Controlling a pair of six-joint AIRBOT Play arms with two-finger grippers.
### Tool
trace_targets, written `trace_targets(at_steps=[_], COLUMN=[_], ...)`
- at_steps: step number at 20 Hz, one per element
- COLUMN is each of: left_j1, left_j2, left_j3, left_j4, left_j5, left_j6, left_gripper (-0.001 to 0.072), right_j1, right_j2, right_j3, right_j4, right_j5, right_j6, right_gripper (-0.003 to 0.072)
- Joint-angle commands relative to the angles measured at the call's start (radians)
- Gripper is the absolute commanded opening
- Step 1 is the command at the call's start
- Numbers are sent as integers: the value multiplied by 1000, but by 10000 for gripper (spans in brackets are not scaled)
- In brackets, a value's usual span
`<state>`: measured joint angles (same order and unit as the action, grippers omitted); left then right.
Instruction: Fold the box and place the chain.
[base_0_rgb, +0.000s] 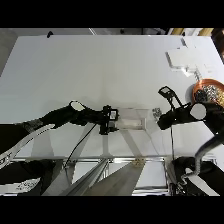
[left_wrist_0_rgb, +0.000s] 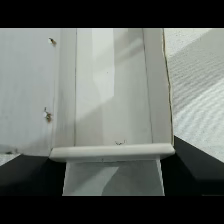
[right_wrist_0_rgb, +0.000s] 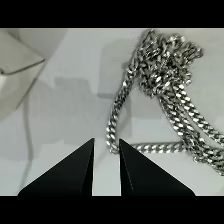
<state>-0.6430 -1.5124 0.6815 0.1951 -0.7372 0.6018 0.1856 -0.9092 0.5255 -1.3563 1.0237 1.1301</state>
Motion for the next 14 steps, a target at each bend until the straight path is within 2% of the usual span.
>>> trace_targets(at_steps=[1,14], left_j1=[0,0], left_j2=[0,0], left_j3=[0,0], left_j4=[0,0], left_j5=[0,0], left_j6=[0,0], left_gripper=[270,270], right_j1=[19,19], right_j2=[-2,-32], right_j3=[1,-58], right_j4=[-79,-46], right_j5=[40,-39], right_j6=[-40,-119], right_gripper=[153,153])
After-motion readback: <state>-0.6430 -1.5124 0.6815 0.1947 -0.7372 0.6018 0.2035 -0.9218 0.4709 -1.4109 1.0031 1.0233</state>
